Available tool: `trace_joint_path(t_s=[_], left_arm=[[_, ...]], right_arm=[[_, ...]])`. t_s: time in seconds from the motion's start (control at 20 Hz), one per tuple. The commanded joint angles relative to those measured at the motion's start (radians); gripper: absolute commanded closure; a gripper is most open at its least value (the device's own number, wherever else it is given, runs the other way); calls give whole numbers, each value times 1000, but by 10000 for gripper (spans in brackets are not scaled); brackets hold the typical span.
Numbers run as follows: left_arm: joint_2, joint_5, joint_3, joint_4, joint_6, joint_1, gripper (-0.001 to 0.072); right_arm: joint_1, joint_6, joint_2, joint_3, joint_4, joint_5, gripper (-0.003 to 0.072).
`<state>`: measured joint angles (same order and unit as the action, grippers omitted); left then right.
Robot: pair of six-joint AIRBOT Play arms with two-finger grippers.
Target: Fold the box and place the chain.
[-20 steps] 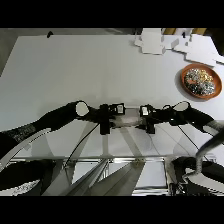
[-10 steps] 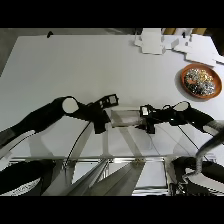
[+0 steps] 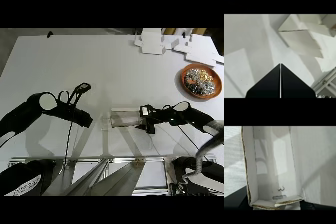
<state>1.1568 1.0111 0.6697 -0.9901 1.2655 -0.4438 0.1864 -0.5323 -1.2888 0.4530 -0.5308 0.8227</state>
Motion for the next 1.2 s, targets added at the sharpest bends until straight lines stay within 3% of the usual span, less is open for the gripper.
trace_joint_path(t_s=[0.0,0.25,0.6,0.7,1.05,1.15], left_arm=[[116,-42,-40,114,97,-10,709],[192,-204,-39,278,97,-87,708],[161,-207,30,322,97,-131,698],[152,-207,43,322,97,-145,628],[108,-215,43,317,97,-148,552],[107,-214,43,316,97,-155,462]], right_arm=[[-1,0,1,0,1,0,288],[0,0,1,0,1,0,288],[0,0,1,0,1,0,288],[0,0,1,0,1,0,288],[0,0,1,0,1,0,288],[0,0,1,0,1,0,288]])
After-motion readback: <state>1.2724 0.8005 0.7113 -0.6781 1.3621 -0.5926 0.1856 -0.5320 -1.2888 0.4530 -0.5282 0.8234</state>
